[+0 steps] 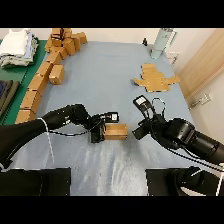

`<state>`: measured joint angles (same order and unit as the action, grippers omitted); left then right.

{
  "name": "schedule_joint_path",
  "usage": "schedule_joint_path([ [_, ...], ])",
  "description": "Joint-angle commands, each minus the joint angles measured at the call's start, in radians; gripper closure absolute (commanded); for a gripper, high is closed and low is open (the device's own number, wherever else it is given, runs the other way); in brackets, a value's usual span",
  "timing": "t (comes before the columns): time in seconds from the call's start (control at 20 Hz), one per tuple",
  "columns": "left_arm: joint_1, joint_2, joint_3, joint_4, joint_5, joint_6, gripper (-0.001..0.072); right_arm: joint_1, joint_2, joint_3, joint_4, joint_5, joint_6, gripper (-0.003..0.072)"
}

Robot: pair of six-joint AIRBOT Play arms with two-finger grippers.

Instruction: Fold the box.

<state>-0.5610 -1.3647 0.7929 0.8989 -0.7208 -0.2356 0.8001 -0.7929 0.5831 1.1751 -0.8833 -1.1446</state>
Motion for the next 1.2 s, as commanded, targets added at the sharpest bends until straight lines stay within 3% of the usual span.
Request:
schedule_joint_path([
  [0.0,0.05,0.048,0.039,0.021,0.007,-0.221,0.0215,0.001,0.001,0.0,-0.1,-0.063,0.224,0.0681],
  [0.2,0.319,0.134,0.047,0.079,0.061,-0.473,0.0215,0.001,0.001,-0.001,-0.153,-0.112,0.358,0.0681],
  [0.35,0.577,0.133,0.047,0.079,0.06,-0.523,0.0215,0.001,0.0,-0.001,-0.154,-0.112,0.37,0.0681],
  [0.55,0.789,0.103,0.047,0.078,0.146,-0.547,0.0215,0.001,0.0,-0.001,-0.155,-0.101,0.37,0.0681],
  [0.65,0.834,0.075,0.055,0.079,0.2,-0.551,0.0215,0.001,0.0,-0.001,-0.159,-0.101,0.37,0.0681],
  [0.8,0.863,0.006,0.11,0.09,0.203,-0.577,0.0215,0.001,0.0,-0.001,-0.162,-0.101,0.37,0.0681],
  [1.15,0.855,-0.143,0.244,0.126,0.226,-0.626,0.0215,0.001,0.0,-0.001,-0.177,-0.084,0.37,0.0681],
])
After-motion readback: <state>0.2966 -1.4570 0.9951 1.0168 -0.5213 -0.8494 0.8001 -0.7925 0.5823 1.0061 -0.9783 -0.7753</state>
